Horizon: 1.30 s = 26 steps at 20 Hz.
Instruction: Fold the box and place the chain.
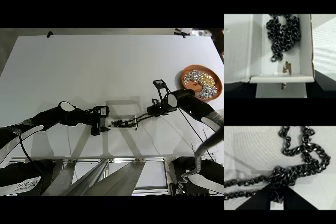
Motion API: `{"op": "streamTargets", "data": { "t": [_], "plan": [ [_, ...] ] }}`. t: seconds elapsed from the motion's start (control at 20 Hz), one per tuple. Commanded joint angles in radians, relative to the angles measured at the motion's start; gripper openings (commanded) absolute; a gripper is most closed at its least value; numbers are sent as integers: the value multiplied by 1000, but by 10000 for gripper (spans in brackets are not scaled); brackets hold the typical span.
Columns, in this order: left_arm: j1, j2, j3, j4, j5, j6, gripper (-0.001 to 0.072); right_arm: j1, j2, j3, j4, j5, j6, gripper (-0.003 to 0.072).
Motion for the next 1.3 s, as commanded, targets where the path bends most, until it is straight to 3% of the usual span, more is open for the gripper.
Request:
{"op": "streamTargets", "data": {
  "t": [0.0,0.35,0.7,1.0,1.25],
  "plan": [
    [0,0,1,0,0,0,331,1,47,1,0,19,0,8],
    [0,0,1,0,0,0,331,10,331,1,0,47,-5,9],
    [0,0,1,0,0,0,331,174,694,44,1,5,21,8],
    [0,0,1,0,0,0,331,332,749,156,53,-153,24,8],
    [0,0,1,0,0,0,331,407,742,163,137,-303,24,8]
  ]
}}
